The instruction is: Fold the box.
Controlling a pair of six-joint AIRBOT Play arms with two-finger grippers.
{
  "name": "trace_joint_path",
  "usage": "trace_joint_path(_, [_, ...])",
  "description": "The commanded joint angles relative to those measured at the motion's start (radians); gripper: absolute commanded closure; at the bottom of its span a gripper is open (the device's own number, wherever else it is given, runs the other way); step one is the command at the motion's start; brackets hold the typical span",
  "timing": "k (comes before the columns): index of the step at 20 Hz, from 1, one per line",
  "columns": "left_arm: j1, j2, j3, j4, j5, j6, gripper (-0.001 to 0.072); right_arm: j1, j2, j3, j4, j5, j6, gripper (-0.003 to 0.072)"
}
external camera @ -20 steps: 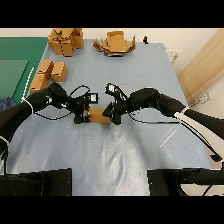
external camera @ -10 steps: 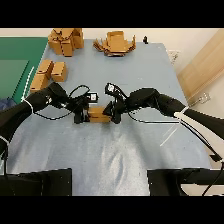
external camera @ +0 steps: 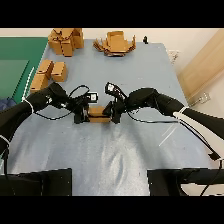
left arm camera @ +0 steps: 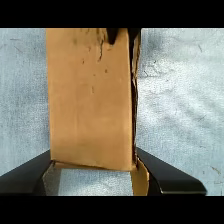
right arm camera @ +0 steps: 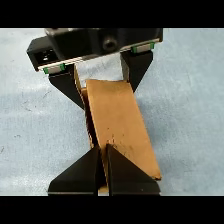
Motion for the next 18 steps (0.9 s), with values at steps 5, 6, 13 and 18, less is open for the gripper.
trace_joint_path(5, [0.000,-0.001,0.000,0.001,-0.001,0.002,0.0314,0.000,-0.054,0.001,-0.003,-0.041,0.000,0.0602])
trace_joint_path(6, [0.000,-0.001,0.000,0.001,-0.001,0.002,0.0314,0.000,-0.050,0.002,-0.002,-0.041,0.000,0.0600])
trace_joint_path(13, [0.000,-0.001,0.000,0.001,-0.001,0.002,0.0314,0.000,-0.017,0.001,-0.002,-0.045,0.001,0.0580])
trace_joint_path(18, [0.000,-0.001,0.000,0.001,-0.001,0.002,0.0314,0.000,-0.017,0.001,0.005,-0.076,0.002,0.0581])
